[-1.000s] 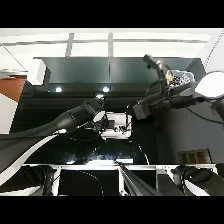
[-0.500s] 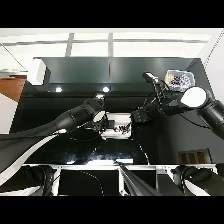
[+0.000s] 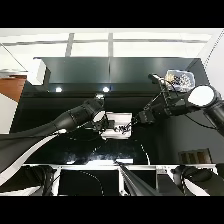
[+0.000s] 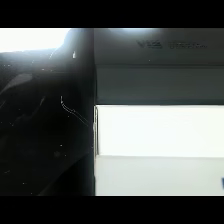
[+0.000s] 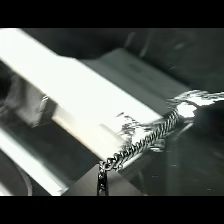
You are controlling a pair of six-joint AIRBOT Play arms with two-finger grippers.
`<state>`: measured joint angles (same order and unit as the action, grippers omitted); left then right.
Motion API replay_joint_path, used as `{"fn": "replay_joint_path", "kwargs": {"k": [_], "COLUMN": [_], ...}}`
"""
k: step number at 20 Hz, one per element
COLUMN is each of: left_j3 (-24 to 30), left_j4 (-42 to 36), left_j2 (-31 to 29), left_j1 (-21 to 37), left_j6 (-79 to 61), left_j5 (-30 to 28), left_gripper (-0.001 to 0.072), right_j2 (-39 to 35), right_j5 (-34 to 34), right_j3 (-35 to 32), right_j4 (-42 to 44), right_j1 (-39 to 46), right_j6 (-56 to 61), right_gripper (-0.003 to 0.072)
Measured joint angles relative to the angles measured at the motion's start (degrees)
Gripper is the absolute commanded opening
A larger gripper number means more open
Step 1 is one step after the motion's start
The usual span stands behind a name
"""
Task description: Fold the box and place the chain.
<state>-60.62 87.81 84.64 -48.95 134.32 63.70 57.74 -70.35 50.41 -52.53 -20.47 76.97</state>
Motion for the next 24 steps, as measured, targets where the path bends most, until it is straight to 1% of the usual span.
{"fn": "replay_joint_path", "kwargs": {"k": [2,3,5,6,8,10,12,14,15,17,21,22,24], "left_j3": [0.0,0.0,0.0,0.0,0.0,0.0,0.0,0.0,0.0,0.0,0.0,0.0,0.0], "left_j4": [0.0,0.0,0.0,0.0,0.0,0.0,0.0,0.0,0.0,0.0,0.0,0.0,0.0], "left_j2": [0.0,0.0,0.0,0.0,0.0,0.0,0.0,0.0,0.0,0.0,0.0,0.0,0.0], "left_j1": [0.0,0.0,0.0,0.0,0.0,0.0,0.0,0.0,0.0,0.0,0.0,0.0,0.0], "left_j6": [0.0,0.0,0.0,0.0,0.0,0.0,0.0,0.0,0.0,0.0,0.0,0.0,0.0], "left_j5": [0.0,0.0,0.0,0.0,0.0,0.0,0.0,0.0,0.0,0.0,0.0,0.0,0.0], "left_gripper": [0.0029,0.0029,0.0029,0.0029,0.0029,0.0029,0.0029,0.0029,0.0029,0.0029,0.0029,0.0029,0.0029], "right_j2": [0.2,0.5,1.3,1.7,2.1,2.3,2.4,2.6,3.1,5.6,14.5,16.7,21.3], "right_j5": [0.9,1.7,2.6,2.8,2.9,2.3,3.5,9.1,13.1,20.9,34.1,36.4,39.8], "right_j3": [0.0,0.0,0.0,0.0,0.0,0.0,-0.2,-1.3,-2.1,-3.3,-2.5,-1.7,0.8], "right_j4": [3.7,5.4,7.6,7.6,5.1,1.6,-3.6,-10.3,-13.3,-17.2,-20.2,-20.6,-21.0], "right_j1": [-1.5,-2.2,-3.1,-3.3,-2.3,1.0,5.7,10.5,12.7,15.8,18.4,18.7,19.0], "right_j6": [-1.4,-2.1,-2.7,-2.7,-1.7,-1.1,-0.6,2.1,4.2,7.1,13.7,15.6,19.1], "right_gripper": [0.0041,0.0068,0.0549,0.0561,0.0560,0.0560,0.0561,0.0575,0.0701,0.0699,0.0696,0.0662,0.0647]}}
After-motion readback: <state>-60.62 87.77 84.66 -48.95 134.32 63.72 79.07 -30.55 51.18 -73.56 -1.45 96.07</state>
